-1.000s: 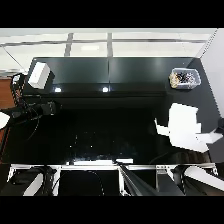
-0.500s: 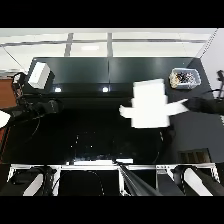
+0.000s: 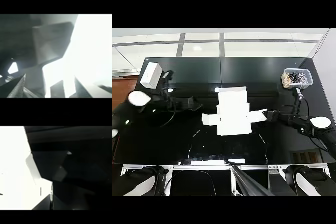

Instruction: Fold the box and place the chain.

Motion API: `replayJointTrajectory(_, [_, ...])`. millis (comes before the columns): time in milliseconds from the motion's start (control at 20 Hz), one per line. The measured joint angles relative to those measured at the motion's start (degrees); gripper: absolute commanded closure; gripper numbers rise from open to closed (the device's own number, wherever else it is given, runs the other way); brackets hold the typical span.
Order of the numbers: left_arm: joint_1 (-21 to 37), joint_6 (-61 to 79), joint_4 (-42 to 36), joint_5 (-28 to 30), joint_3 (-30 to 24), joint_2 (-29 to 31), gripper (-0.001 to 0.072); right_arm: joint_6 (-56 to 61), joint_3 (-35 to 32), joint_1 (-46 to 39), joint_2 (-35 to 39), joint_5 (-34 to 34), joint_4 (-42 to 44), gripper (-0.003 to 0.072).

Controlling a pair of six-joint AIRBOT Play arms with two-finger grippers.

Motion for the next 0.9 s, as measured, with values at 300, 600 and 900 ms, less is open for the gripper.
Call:
replayJointTrajectory(300, [-3.5,4.2,-6.3,-7.3,13.0,-17.6,0.0005,-0.4,-0.9,1.9,0.1,0.3,0.9,0.0671])
replayJointTrajectory(600, [-7.6,11.3,-8.2,-18.7,24.9,-31.3,0.0118,-0.4,-0.9,2.2,0.1,1.0,0.9,0.0672])
replayJointTrajectory(900, [-9.8,22.4,-3.9,-27.6,29.8,-35.3,0.0419,-0.5,-0.9,2.2,0.1,1.2,0.9,0.0671])
